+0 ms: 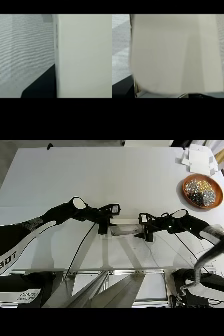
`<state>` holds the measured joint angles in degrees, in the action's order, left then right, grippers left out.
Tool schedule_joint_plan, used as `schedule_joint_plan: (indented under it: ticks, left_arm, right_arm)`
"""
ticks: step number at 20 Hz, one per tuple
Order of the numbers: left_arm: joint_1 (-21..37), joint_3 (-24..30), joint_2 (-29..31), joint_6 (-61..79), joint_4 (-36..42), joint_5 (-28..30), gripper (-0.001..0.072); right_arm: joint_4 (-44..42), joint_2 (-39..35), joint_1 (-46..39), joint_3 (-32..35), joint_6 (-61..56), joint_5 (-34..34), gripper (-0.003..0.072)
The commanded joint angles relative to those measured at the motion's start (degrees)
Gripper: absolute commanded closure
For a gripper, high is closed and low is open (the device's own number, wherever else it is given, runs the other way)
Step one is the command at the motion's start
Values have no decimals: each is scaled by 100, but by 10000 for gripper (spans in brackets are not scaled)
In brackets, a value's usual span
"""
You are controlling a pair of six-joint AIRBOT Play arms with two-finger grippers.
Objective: Fold the box and place the chain.
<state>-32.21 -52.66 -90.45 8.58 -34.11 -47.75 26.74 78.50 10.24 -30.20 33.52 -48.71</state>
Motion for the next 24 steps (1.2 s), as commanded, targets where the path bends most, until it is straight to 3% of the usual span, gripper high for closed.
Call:
schedule_joint_plan:
  ticks: [1, 3, 5, 8, 9, 18, 22, 23, 24]
  left_arm:
    - [-2, 2, 0, 0, -2, -116, 700]
    - [-2, 2, 4, 0, -4, -116, 655]
    - [15, 2, 59, -2, -7, -114, 467]
    - [15, 2, 280, -214, -59, -125, 277]
    - [15, 2, 378, -308, -118, -122, 252]
    - [15, 2, 1207, -2511, -2623, -138, 251]
    - [15, 2, 1716, -3117, -3136, -496, 258]
    - [15, 2, 1871, -3119, -3132, -625, 312]
    - [15, 2, 2044, -3119, -3130, -787, 413]
  right_arm:
    - [-2, 0, 4, -2, -2, 0, 265]
    - [-2, 0, 4, -2, -2, 0, 265]
    - [-2, 0, 4, -2, -2, 0, 265]
    - [0, 0, 4, -2, -2, 2, 265]
    - [-2, 0, 4, -2, -2, 2, 265]
    - [-2, 0, 4, -2, -2, 2, 265]
    - [-2, 0, 4, -2, -2, 2, 265]
    - [-2, 0, 4, -2, -2, 2, 265]
    - [-2, 0, 4, -2, -2, 2, 265]
